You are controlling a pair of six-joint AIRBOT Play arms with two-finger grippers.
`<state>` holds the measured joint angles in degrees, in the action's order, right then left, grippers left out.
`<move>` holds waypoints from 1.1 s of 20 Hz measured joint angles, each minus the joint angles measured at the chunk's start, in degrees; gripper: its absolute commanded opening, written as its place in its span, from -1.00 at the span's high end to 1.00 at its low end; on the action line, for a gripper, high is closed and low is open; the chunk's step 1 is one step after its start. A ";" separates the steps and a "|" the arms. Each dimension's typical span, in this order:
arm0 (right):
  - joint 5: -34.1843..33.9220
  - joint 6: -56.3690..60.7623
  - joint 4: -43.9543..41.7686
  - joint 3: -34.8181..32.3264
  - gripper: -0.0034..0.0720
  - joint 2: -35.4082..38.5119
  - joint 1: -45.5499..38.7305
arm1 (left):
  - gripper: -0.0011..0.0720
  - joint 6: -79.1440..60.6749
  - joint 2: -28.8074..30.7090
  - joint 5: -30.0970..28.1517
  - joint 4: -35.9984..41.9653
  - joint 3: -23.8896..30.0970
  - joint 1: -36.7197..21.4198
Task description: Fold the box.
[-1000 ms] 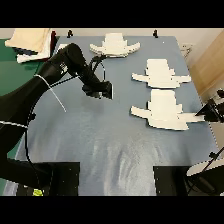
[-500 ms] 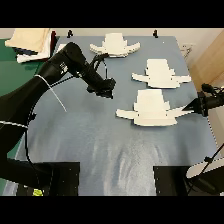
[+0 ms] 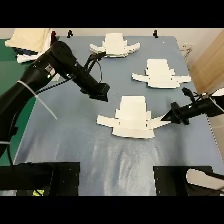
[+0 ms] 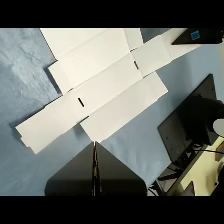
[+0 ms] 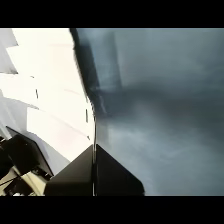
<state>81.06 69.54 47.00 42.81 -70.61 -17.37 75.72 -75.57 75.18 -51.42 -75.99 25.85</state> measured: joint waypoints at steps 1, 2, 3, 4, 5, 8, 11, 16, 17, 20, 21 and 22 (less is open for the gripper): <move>-2.21 0.87 -0.48 -3.34 0.91 3.80 1.86 | 0.93 -0.59 1.99 -0.26 -0.17 2.54 -0.55; -4.55 1.97 -0.85 -6.67 0.91 7.89 4.04 | 0.93 -1.14 4.22 -0.33 -0.07 5.51 -1.38; -6.36 3.17 -1.14 -9.44 0.91 11.56 6.10 | 0.93 -1.70 6.21 -0.81 0.44 8.41 -2.25; -8.20 4.63 -1.27 -12.11 0.90 15.30 8.35 | 0.93 -2.49 8.15 -0.98 1.14 11.19 -3.21; -9.88 6.29 -1.33 -14.14 0.80 18.40 10.25 | 0.93 -3.32 9.94 -1.40 2.25 14.01 -4.24; -14.23 11.87 -0.28 -18.58 -0.15 25.07 14.47 | 0.93 -5.22 13.25 -2.19 4.72 20.02 -6.62; -16.50 16.00 1.55 -20.52 -0.15 26.69 16.15 | 0.93 -6.05 14.51 -2.80 6.08 22.71 -7.74; -17.27 19.15 0.70 -21.66 0.00 24.09 17.05 | 0.92 -6.56 15.17 -2.97 7.58 24.02 -8.28; -17.27 18.56 -0.70 -21.77 0.03 23.26 17.09 | 0.92 -6.60 15.21 -2.84 7.78 24.13 -8.28; -17.49 14.45 -5.77 -21.86 0.85 21.44 17.20 | 0.92 -6.69 15.28 -2.73 7.98 24.24 -8.35; -17.49 12.70 -7.28 -21.90 0.90 21.09 17.20 | 0.92 -6.69 15.28 -2.69 8.00 24.26 -8.35; -17.66 10.97 -8.44 -21.90 0.91 20.85 17.20 | 0.44 -6.69 15.28 -2.62 8.04 24.28 -8.39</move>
